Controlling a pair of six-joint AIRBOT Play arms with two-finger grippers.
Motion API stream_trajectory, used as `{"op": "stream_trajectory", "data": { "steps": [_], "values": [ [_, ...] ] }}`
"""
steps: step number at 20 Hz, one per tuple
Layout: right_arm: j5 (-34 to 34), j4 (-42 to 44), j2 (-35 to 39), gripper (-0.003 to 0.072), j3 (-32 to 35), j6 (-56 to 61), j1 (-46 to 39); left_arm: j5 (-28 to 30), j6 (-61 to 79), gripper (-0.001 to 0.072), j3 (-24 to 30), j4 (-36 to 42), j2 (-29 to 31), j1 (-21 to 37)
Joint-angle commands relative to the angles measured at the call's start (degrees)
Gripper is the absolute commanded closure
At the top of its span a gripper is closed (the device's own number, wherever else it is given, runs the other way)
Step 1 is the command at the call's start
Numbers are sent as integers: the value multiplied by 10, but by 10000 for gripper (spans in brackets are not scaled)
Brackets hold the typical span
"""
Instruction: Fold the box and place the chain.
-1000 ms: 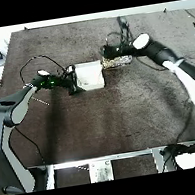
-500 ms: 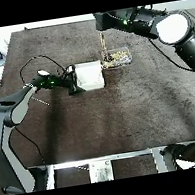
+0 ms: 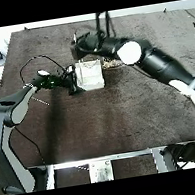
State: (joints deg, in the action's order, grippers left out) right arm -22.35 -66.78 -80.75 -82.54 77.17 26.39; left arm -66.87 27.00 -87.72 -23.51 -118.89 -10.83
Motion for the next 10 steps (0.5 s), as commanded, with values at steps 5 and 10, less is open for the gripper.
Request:
{"op": "stream_trajectory", "data": {
  "steps": [5, 10],
  "values": [
    [-5, -87, -17, 701, 17, 82, -35, 0, 0, 365, 0, 0, 0, 0],
    [-50, -205, 72, 701, 17, 142, -69, 0, 0, 365, 0, 0, 0, 0]
  ]
}}
